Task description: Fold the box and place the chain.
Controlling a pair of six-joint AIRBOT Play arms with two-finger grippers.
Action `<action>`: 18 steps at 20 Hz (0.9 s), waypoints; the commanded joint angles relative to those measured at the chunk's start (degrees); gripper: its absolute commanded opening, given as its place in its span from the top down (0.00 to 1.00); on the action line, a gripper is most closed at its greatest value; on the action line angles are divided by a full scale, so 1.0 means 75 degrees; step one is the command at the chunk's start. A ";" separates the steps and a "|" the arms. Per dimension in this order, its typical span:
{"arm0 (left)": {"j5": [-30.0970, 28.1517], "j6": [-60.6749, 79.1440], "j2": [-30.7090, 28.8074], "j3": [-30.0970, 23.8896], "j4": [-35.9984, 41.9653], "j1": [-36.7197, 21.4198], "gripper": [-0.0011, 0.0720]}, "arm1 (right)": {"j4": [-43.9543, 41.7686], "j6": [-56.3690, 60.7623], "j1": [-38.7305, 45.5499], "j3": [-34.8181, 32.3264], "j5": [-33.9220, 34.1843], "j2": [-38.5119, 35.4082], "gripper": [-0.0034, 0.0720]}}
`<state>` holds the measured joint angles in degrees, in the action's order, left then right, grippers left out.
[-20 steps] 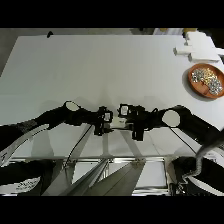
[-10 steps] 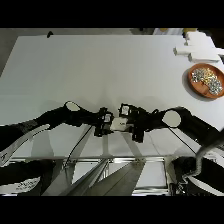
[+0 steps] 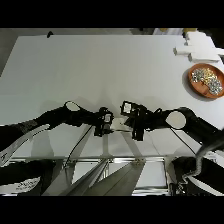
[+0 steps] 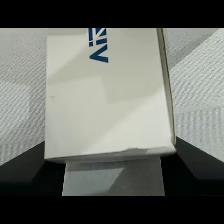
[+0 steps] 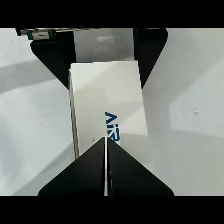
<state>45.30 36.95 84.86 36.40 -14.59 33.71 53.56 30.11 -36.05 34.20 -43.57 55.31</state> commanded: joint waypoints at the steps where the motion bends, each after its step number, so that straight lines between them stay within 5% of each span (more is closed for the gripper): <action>1: -0.0006 0.0003 -0.0006 0.0000 0.0000 -0.0006 0.80 | -0.0006 0.0003 -0.0009 -0.0067 -0.0122 0.0009 0.94; 18: -0.0006 0.0000 -0.0006 0.0000 0.0000 -0.0006 0.80 | -0.0178 0.0003 -0.0009 -0.0152 -0.0478 0.0551 0.94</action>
<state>45.21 36.95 84.86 36.40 -14.59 33.71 52.23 30.09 -36.05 33.10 -46.41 58.37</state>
